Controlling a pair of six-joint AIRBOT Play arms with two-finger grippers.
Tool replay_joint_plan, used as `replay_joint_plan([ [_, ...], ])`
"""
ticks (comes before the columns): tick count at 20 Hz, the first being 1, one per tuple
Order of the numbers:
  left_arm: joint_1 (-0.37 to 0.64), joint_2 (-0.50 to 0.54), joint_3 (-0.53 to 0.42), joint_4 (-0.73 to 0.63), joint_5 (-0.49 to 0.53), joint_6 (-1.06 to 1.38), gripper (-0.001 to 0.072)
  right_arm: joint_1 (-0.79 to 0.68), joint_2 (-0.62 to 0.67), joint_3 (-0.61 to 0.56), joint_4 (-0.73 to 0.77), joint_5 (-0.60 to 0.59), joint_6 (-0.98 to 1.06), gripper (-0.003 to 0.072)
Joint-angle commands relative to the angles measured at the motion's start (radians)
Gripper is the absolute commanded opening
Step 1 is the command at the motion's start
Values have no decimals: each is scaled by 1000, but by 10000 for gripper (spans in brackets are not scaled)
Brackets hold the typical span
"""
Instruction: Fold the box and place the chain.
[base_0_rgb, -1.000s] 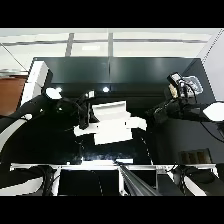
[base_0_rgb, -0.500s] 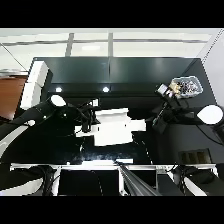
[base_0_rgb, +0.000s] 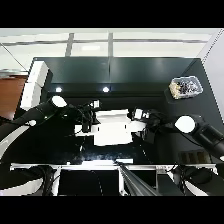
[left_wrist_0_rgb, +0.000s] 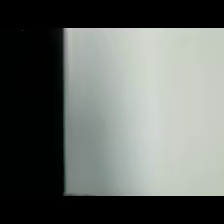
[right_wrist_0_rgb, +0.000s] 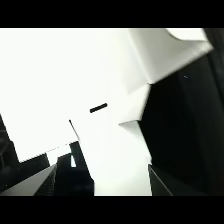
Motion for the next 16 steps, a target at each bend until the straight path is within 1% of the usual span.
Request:
replay_joint_plan([
  [1,-1,-1,5,1,-1,3,33,32,-61,-3,-3,-20,-143,694],
  [4,-1,-11,5,28,-2,3,32,32,-87,-3,-2,-18,-161,693],
  [7,-1,-23,5,75,3,3,31,32,-87,-3,2,15,-177,693],
  [10,-1,-23,5,74,8,3,31,37,-104,-3,47,43,-216,693],
  [16,-1,-23,5,74,6,3,31,54,-160,-3,102,32,-290,694],
])
